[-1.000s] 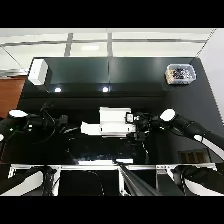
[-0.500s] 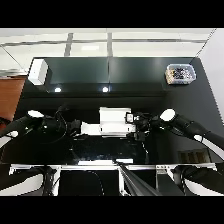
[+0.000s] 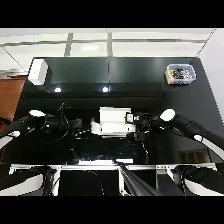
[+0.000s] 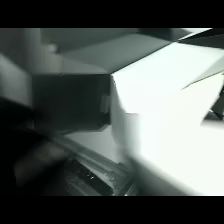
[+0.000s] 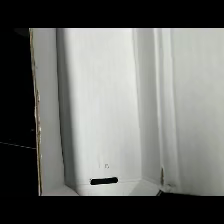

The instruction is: Fold the box and place the chain.

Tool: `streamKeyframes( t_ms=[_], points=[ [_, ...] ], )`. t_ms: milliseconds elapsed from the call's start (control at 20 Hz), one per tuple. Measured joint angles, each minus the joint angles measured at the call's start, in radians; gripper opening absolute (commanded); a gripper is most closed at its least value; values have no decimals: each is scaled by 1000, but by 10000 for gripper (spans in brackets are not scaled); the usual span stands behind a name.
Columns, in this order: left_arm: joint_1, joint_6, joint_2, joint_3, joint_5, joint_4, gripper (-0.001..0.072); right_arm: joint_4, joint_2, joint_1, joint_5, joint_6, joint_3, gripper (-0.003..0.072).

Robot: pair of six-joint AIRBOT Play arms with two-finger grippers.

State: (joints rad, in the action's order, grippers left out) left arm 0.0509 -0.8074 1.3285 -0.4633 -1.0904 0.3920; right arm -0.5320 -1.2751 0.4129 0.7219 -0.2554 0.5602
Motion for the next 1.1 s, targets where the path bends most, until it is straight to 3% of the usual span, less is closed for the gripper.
streamKeyframes(
  t_ms=[400, 450, 500, 1100],
  points=[
    [4, 27, 0, -58, -105, -35, 675, 0, 0, 0, 0, 0, 0, 169],
    [11, 11, 0, -76, -109, -25, 651, 0, 0, 0, 0, 0, 0, 169],
    [23, -9, 0, -96, -122, -10, 549, 0, 0, 0, 0, 0, 0, 168],
    [262, -377, 0, -356, -97, 260, 526, 0, 0, 0, 0, 0, 0, 169]
  ],
)
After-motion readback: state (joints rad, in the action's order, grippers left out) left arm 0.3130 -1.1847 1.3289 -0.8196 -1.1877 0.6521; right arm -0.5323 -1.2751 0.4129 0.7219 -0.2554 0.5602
